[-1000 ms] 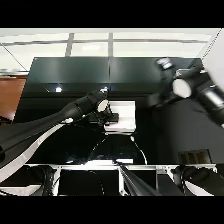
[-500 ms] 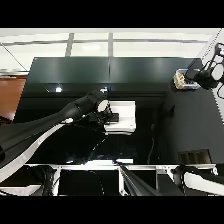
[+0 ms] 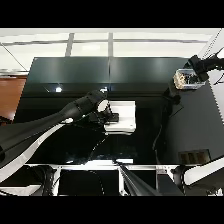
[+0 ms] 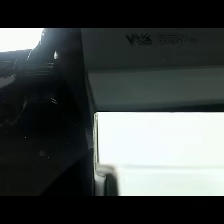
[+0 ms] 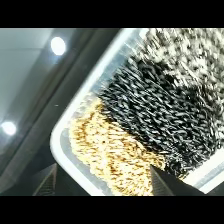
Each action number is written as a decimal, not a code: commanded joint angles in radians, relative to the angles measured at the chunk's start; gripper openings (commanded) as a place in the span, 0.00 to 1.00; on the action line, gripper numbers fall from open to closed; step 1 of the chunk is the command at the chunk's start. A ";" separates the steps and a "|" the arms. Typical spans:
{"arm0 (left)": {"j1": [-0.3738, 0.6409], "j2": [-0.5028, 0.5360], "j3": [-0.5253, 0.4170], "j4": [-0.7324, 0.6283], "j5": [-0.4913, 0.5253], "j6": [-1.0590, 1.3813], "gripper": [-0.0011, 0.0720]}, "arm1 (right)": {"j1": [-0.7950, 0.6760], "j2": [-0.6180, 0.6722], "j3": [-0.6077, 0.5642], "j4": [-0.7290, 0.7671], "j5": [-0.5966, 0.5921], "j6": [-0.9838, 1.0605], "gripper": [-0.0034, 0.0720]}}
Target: Fold the box and place the chain.
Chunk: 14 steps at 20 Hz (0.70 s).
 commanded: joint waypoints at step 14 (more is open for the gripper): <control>0.001 0.000 0.000 0.000 0.002 0.000 0.06 | 0.029 -0.097 0.041 0.054 0.080 -0.113 0.08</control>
